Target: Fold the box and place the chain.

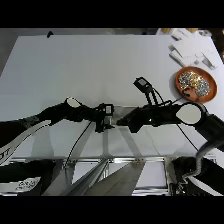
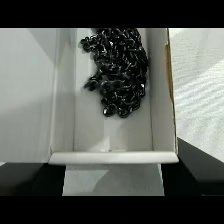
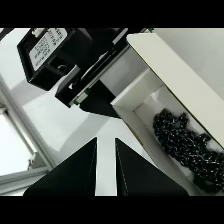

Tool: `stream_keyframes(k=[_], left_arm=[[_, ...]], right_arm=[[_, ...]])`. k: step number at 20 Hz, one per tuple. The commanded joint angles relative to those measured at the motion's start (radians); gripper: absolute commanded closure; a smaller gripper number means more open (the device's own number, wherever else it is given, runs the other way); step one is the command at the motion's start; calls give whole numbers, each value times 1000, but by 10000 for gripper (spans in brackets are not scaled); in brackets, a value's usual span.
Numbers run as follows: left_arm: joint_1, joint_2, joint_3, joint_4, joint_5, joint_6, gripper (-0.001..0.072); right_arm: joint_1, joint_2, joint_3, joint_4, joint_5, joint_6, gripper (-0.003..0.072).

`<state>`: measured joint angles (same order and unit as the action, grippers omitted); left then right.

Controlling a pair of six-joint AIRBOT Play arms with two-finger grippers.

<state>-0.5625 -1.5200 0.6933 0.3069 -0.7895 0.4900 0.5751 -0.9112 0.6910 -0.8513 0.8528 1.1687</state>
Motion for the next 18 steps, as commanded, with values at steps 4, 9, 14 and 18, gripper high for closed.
stream_keyframes(k=[4,9,14,18], left_arm=[[0,0,0,0,0,0,599],[0,0,0,0,0,0,599],[0,1,0,0,0,0,599],[0,0,0,0,0,0,599]], right_arm=[[-149,-9,182,-53,116,9,549],[-363,-55,214,-222,121,53,665],[-377,-245,169,-430,155,26,660],[-327,-329,107,-437,119,-9,421]])
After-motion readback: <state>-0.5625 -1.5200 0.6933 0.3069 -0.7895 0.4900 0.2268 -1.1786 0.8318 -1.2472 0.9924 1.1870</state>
